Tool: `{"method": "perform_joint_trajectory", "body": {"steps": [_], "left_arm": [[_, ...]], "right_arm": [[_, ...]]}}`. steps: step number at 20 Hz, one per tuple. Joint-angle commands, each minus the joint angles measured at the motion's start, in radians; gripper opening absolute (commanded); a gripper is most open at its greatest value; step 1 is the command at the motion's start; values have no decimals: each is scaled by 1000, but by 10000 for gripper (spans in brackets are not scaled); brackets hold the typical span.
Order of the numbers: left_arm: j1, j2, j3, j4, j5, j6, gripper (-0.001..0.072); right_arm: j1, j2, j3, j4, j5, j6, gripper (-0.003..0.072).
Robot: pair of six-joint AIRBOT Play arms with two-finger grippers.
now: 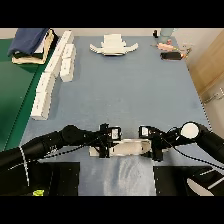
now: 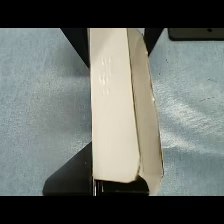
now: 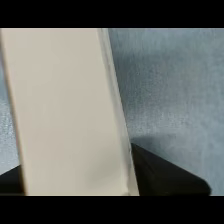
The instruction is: Fold the box.
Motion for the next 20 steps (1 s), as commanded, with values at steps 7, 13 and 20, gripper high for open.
{"method": "perform_joint_trajectory", "body": {"steps": [7, 13, 20], "left_arm": [[0, 0, 1, 0, 0, 0, 15], [0, 0, 1, 0, 0, 0, 15], [0, 0, 1, 0, 0, 0, 15]], "right_arm": [[-44, -5, -58, 85, -33, -114, 707], [-44, 3, -58, 63, -36, -101, 694], [-44, 34, -71, 58, -40, -96, 694]]}}
